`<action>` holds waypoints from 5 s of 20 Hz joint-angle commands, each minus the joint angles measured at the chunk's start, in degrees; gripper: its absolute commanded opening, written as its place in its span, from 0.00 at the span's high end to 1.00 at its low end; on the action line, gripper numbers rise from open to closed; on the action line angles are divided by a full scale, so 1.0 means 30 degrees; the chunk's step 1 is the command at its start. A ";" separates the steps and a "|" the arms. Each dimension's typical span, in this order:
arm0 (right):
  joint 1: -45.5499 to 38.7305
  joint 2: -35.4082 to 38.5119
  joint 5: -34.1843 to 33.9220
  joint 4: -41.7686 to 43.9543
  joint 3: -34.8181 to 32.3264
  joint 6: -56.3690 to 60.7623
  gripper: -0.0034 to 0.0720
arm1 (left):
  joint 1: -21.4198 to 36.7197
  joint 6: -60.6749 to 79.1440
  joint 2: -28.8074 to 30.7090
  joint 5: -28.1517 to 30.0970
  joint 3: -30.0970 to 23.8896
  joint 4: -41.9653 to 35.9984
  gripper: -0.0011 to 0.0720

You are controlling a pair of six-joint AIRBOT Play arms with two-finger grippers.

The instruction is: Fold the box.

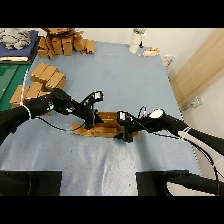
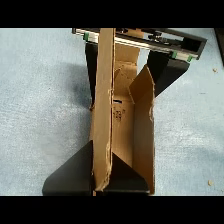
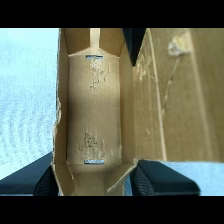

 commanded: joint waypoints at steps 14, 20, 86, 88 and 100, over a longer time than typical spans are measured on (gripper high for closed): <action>0.0015 -0.0007 -0.0058 0.0007 0.0015 0.0007 0.20 | 0.0000 0.0007 0.0000 0.0044 0.0000 -0.0007 0.96; 0.0015 0.0000 -0.0102 0.0007 0.0015 0.0007 0.20 | 0.0000 0.0000 0.0000 -0.0015 0.0007 -0.1290 0.96; 0.0015 0.0015 -0.0474 -0.0954 0.0015 0.0007 0.20 | -0.1683 -1.2240 0.4787 0.0066 -0.0182 1.2633 0.96; 0.0015 0.0015 -0.0474 -0.0962 0.0015 0.0007 0.20 | -0.3162 -1.1176 0.4969 0.1158 -0.1384 1.2611 0.94; 0.0015 0.0015 -0.0474 -0.1217 0.0015 0.0007 0.20 | -0.5144 -1.1009 0.3993 0.2871 -0.1778 1.2298 0.68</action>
